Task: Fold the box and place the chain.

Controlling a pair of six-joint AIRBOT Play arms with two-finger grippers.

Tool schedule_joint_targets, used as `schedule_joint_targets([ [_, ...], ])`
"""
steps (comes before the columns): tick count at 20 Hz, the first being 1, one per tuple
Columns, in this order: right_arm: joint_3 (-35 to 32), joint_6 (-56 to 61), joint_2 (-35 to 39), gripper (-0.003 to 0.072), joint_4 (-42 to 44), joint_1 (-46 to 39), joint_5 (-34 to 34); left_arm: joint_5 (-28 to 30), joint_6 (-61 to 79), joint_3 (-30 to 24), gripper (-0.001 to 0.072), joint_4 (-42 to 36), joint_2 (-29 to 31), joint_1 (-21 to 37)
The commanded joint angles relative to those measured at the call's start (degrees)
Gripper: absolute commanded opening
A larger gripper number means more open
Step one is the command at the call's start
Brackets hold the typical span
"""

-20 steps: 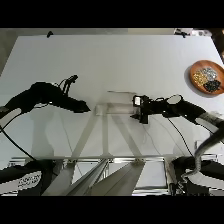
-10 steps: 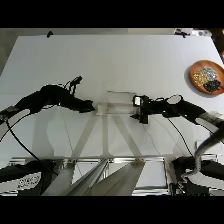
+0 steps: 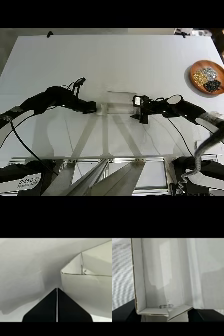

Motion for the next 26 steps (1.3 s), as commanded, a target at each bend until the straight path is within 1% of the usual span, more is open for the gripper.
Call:
schedule_joint_targets([
  [1,0.02,0.02,0.0,0.032,0.0,0.02,0.0,-0.31,0.39,0.0,0.0006,-0.63,0.0,-0.5],
  [3,0.02,0.02,0.0,0.032,0.0,0.02,0.0,-0.26,3.78,0.0,0.0009,-3.32,0.35,-0.5],
  [6,0.02,0.02,0.0,0.032,0.0,0.02,0.0,0.2,8.87,0.02,0.0009,-9.01,2.58,-0.5],
  [8,0.02,0.02,0.0,0.032,0.0,0.02,0.0,1.99,9.35,0.02,0.0019,-9.51,3.74,-0.5],
  [10,0.02,0.02,0.0,0.032,0.0,0.02,0.0,3.56,10.58,0.02,0.0078,-9.62,4.04,-0.5],
  [12,0.02,0.02,0.0,0.032,0.0,0.02,0.0,3.52,10.88,0.02,0.0101,-10.34,4.04,-0.48],
  [14,0.02,0.02,0.0,0.032,0.0,0.02,0.0,4.09,12.94,0.02,0.0256,-11.58,4.04,-0.5],
  [15,0.02,0.02,0.0,0.032,0.02,0.02,0.0,4.17,13.22,0.02,0.0274,-11.98,4.04,-0.5],
  [22,0.02,0.0,0.0,0.032,0.0,0.02,0.0,4.15,14.64,0.02,0.028,-13.42,4.02,-1.11],
  [23,0.02,0.02,0.0,0.032,0.0,0.02,0.0,3.93,14.64,0.02,0.0314,-13.4,4.02,-2.01],
  [24,0.02,0.02,0.0,0.032,0.0,0.02,0.0,3.28,14.58,0.02,0.0597,-13.25,4.0,-3.02],
  [25,0.02,0.0,0.0,0.032,0.0,0.02,0.0,1.62,13.66,0.02,0.0689,-12.72,4.02,-3.96],
  [26,0.02,0.02,0.0,0.032,0.0,0.02,0.0,-0.22,12.55,0.02,0.0698,-12.66,4.0,-4.52],
])
